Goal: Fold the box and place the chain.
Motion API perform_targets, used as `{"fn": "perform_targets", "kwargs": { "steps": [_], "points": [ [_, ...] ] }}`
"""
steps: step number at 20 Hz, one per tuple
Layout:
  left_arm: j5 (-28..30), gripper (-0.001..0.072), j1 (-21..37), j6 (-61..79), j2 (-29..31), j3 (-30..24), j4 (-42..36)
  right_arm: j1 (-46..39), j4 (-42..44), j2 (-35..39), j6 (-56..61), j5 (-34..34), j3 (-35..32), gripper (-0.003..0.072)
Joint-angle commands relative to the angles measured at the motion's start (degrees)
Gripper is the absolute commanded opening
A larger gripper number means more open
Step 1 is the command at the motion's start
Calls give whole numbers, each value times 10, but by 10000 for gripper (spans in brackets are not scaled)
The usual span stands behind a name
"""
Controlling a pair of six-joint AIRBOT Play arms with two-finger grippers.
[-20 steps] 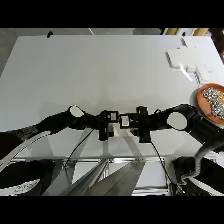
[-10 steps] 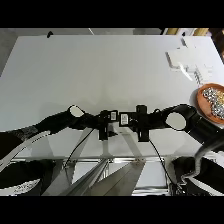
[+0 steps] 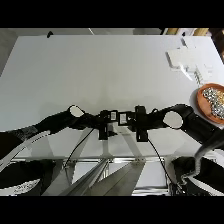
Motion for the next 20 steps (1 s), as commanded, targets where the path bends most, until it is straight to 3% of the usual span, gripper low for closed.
{"fn": "perform_targets", "kwargs": {
  "steps": [1, 11, 13, 16, 20],
  "points": [
    [-1, 344, 0, -1, 0, 0, 0, 0, 7, -6, 0, -14, 0, 95],
    [-1, 344, 0, -1, 0, 0, 0, 0, -18, 14, 0, -15, 0, 71],
    [-1, 344, 0, -1, 0, 0, 0, 0, -18, 8, 0, -15, -1, 32],
    [-1, 344, 0, -1, 0, 0, 0, 0, -15, -3, 0, -12, -3, 37],
    [-1, 344, 0, -1, 0, 0, 0, 0, -14, -3, 0, 31, -3, 109]
  ]
}}
